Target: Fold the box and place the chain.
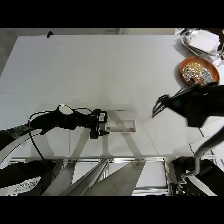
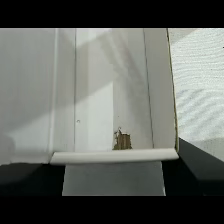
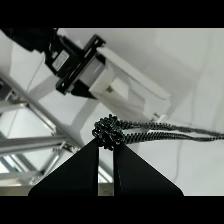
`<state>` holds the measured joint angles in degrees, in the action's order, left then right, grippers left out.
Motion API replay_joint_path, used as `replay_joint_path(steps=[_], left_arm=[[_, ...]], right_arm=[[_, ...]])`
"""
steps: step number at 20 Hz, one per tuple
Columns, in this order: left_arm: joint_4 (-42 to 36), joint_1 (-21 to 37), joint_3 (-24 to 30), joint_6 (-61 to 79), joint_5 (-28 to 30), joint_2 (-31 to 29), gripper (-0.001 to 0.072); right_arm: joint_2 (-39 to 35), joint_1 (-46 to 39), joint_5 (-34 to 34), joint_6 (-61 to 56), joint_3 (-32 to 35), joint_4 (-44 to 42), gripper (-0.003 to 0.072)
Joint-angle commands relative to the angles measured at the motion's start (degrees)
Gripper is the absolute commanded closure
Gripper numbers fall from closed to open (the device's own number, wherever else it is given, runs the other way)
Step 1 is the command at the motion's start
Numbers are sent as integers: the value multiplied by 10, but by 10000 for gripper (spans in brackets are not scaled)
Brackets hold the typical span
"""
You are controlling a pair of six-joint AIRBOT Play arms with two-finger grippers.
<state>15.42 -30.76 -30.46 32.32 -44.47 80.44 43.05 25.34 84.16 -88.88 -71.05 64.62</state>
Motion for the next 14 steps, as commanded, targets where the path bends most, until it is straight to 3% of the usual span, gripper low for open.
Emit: replay_joint_path(steps=[1, 9, 14], left_arm=[[0, 0, 0, 0, 0, 0, 451], [0, 0, 0, 0, 0, 0, 451], [0, 0, 0, 0, -1, 0, 451]], right_arm=[[23, 141, -91, -44, 63, 71, 678], [140, 207, -140, -63, 74, 91, 678], [183, 232, -225, -67, 123, 89, 677]])
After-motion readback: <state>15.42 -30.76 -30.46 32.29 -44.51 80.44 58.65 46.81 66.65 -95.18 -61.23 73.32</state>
